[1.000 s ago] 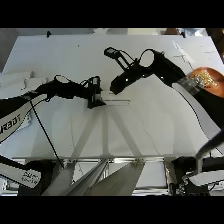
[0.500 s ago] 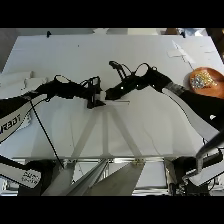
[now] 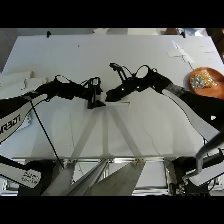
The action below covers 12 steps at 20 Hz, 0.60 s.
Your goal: Fold the box and place the chain.
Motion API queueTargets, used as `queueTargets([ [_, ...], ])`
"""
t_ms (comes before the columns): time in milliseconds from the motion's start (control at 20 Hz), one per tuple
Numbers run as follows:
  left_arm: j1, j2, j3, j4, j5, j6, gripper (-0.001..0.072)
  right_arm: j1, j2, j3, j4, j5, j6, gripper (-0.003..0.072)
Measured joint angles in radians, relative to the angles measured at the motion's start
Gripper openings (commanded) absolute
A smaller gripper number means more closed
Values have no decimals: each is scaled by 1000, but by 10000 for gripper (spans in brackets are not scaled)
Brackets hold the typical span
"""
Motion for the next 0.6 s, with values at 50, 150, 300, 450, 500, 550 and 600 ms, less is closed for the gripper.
queueTargets([
  [50, 0, 0, 0, -2, 1, -2, 376, -4, 12, -2, 0, -3, -10, 12],
  [150, 2, 0, 1, -10, 13, -6, 376, -18, 48, -2, 15, -31, -29, 12],
  [300, 1, 0, 0, -4, 5, -1, 376, -50, 119, -1, 58, -74, -73, 12],
  [450, 1, 0, 0, -3, 5, -1, 376, -97, 182, -1, 68, -79, -107, 12],
  [500, 1, 0, 0, -3, 5, 0, 376, -117, 195, -2, 68, -62, -115, 12],
  [550, 1, 0, 0, -2, 6, 0, 376, -135, 204, -7, 69, -45, -122, 12],
  [600, 1, 0, 0, -2, 5, 1, 376, -156, 211, -18, 71, -30, -128, 12],
])
